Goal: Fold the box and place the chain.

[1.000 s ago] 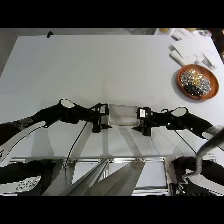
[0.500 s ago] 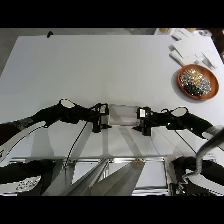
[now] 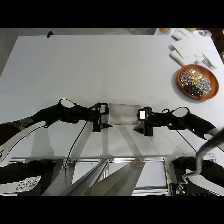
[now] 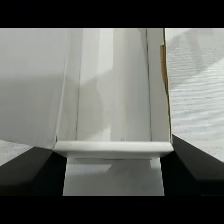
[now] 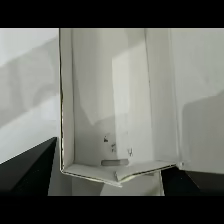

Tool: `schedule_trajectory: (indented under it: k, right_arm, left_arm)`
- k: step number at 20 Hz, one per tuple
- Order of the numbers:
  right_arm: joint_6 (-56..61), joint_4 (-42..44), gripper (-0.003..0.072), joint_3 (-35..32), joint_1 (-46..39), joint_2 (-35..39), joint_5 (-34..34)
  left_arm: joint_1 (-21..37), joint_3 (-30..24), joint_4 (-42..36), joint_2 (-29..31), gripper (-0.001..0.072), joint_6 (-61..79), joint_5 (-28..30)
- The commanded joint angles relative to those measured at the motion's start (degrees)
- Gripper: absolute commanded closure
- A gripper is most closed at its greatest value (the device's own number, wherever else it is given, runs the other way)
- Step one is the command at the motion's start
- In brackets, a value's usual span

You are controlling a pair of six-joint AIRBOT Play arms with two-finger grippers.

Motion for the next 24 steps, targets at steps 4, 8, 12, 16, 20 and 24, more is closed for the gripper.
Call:
schedule_trajectory:
  k: [4, 8, 12, 16, 20, 24]
  right_arm:
    - [21.4, -21.1, -0.0006, 0.0, 0.0, 9.8, 1.4]
    - [34.6, -30.9, 0.0006, 0.0, 0.0, 18.6, 3.2]
    - [43.4, -28.0, 0.0192, 0.0, 0.0, 28.4, 5.6]
    - [47.9, -10.5, 0.0669, 0.0, 0.2, 31.7, 3.8]
    - [40.3, 11.0, 0.0669, 0.0, 3.1, 24.2, -7.6]
    - [39.7, 21.1, 0.0669, 0.0, 4.0, 10.2, -19.6]
  left_arm:
    - [0.0, 0.0, 0.0, 0.0, 0.056, 0.0, -0.4]
    - [0.0, 0.0, 0.0, 0.0, 0.056, 0.0, -0.4]
    - [0.0, 0.0, 0.0, 0.0, 0.056, 0.0, -0.4]
    - [0.0, 0.0, 0.0, 0.0, 0.056, 0.0, -0.4]
    - [0.0, 0.0, 0.0, 0.0, 0.056, 0.0, -0.4]
    - [0.0, 0.0, 0.0, 0.0, 0.056, 0.0, -0.4]
